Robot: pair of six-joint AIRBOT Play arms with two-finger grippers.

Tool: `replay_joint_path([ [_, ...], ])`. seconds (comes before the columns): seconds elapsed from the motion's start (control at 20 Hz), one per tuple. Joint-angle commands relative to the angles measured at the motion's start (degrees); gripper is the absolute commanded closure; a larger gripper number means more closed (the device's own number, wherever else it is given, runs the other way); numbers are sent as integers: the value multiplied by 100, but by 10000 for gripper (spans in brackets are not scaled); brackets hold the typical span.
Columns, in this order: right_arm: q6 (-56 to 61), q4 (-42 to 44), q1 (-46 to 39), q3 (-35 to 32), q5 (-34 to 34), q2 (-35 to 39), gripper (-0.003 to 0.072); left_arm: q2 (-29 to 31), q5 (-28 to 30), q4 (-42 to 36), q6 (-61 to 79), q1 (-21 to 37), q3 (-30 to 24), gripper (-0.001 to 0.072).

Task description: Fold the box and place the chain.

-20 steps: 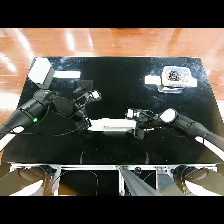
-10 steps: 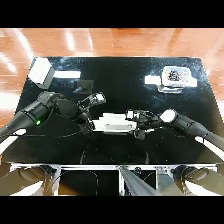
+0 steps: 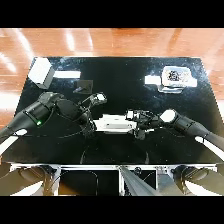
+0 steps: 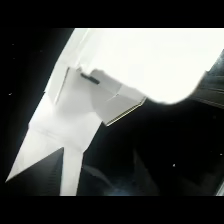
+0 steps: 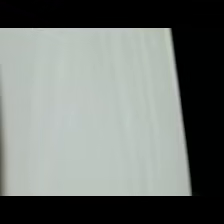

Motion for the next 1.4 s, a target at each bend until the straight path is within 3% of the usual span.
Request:
replay_joint_path([
  [0.0,-2,0,0,4,0,4,137,4,197,-103,-24,-181,-2,353],
  [0.1,-2,0,0,4,-2,4,137,4,553,-168,-24,-245,-2,490],
  [0.15,-2,0,0,4,-2,4,137,4,769,-243,13,-247,-2,692],
  [0.25,0,0,0,4,0,4,137,28,901,-363,-9,-302,-2,693],
  [0.35,0,0,0,4,0,4,137,144,649,-378,-26,-522,-2,694],
  [0.6,0,0,0,4,7,4,137,560,-1947,-341,-46,-1259,-85,693],
  [0.8,-2,-92,0,4,42,4,137,334,-3147,-245,-260,-1235,-85,692],
  [1.1,-2,-90,0,4,42,4,137,-229,-4074,-249,-424,-1237,-85,692],
  [1.35,-2,-90,0,4,42,4,138,-789,-4301,-254,-798,-1237,-83,692],
])
